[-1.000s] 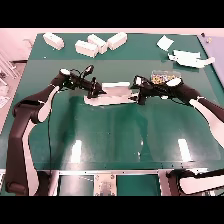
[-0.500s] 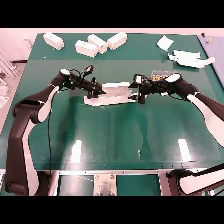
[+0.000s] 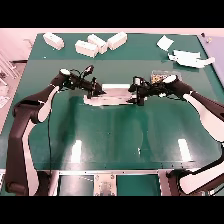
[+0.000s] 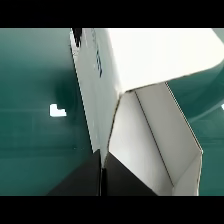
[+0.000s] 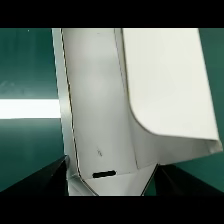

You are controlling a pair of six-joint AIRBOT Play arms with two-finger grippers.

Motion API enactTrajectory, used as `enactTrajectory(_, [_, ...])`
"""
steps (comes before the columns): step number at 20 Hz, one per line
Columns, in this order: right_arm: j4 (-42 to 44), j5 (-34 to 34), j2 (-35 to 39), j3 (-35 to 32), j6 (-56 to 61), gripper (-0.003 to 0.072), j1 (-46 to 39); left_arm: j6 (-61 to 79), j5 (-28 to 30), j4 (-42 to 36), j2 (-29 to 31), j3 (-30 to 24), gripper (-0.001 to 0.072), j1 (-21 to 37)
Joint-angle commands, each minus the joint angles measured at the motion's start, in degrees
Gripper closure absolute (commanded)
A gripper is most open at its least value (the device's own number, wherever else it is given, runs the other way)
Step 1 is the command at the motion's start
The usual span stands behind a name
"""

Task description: Fold the box and place the chain.

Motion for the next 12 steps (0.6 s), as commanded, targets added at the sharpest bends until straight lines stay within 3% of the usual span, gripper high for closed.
enactTrajectory(1, [1.5, 1.4, -1.0, 0.2, -0.9, 0.0084, 0.1, 0.0, 0.2, 0.0, 0.0, 0.0, 0.0685, 0.0])
enactTrajectory(12, [7.2, 5.6, -4.9, 1.0, -5.5, 0.0085, -1.3, 0.0, 0.2, 0.0, 0.0, 0.0, 0.0685, 0.0])
